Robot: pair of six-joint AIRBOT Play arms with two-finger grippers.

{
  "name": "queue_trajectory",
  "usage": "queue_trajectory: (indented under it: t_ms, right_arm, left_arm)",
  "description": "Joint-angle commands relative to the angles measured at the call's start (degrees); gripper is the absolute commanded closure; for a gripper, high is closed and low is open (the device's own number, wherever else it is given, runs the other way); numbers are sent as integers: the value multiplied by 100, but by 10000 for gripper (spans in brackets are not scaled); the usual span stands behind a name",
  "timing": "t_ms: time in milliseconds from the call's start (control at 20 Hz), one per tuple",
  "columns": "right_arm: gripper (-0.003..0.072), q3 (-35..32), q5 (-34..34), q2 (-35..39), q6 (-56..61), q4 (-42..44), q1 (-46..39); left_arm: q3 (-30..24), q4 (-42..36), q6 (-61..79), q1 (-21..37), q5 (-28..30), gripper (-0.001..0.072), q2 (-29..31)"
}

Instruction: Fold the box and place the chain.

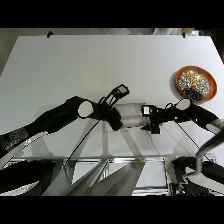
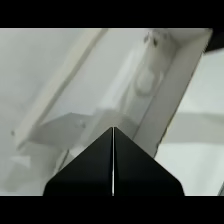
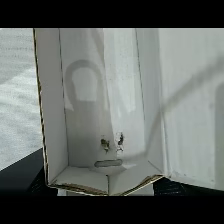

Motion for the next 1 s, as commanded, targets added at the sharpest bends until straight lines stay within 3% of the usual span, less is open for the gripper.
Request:
queue_trajectory:
  t_ms: [0, 150, 350, 500, 550, 650, 800, 950]
  right_arm:
    - [330, 4, 9, -2, 9, 4, 2]
    - [330, 4, 9, -2, 9, 4, 2]
    - [330, 4, 9, -4, 9, 4, 2]
    - [329, 4, 9, -2, 9, 4, 2]
    - [329, 4, 9, -4, 9, 4, 2]
    - [330, 4, 9, -2, 7, 4, 2]
    - [330, 4, 9, -2, 9, 4, 2]
    - [330, 4, 9, -2, 9, 4, 2]
  left_arm:
    - [-4, 697, -33, -48, -846, 704, -2]
    - [-13, 1078, -33, -15, -1366, 704, 24]
    - [-94, 1121, 118, 256, -1375, 704, 157]
    - [-129, 820, 1169, 409, -1294, 693, 186]
    - [-188, 656, 1718, 411, -1174, 651, 186]
    - [-398, 341, 2968, 404, -776, 443, 184]
    - [-710, 63, 3932, 407, -201, 299, 177]
    - [-798, 66, 3965, 413, -35, 253, 175]
